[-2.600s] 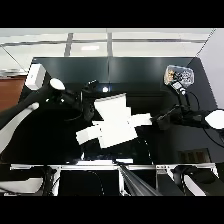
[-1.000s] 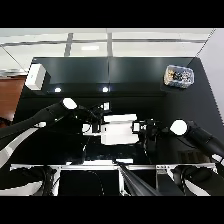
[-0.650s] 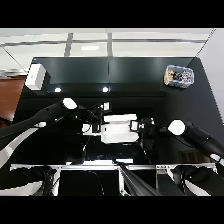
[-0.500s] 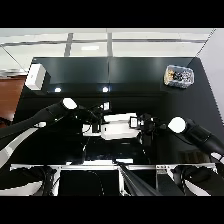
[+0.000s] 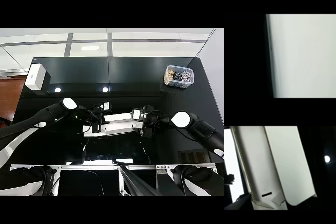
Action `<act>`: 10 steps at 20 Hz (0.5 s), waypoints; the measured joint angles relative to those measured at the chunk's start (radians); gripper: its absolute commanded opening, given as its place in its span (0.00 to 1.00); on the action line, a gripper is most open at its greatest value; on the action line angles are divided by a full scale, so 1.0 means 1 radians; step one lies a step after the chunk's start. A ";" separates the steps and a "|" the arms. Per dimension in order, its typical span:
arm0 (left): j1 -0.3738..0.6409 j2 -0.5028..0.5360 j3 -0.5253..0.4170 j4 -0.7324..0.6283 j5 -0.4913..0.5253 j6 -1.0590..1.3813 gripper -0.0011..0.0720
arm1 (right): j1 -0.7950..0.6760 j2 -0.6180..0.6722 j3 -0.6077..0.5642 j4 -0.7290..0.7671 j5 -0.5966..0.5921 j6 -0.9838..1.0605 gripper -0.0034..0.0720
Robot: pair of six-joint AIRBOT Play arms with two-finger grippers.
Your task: Fold the box and place the chain.
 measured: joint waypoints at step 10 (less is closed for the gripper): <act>0.000 0.000 0.000 0.002 -0.004 0.002 0.05 | -0.015 -0.091 0.001 0.187 0.067 -0.232 0.99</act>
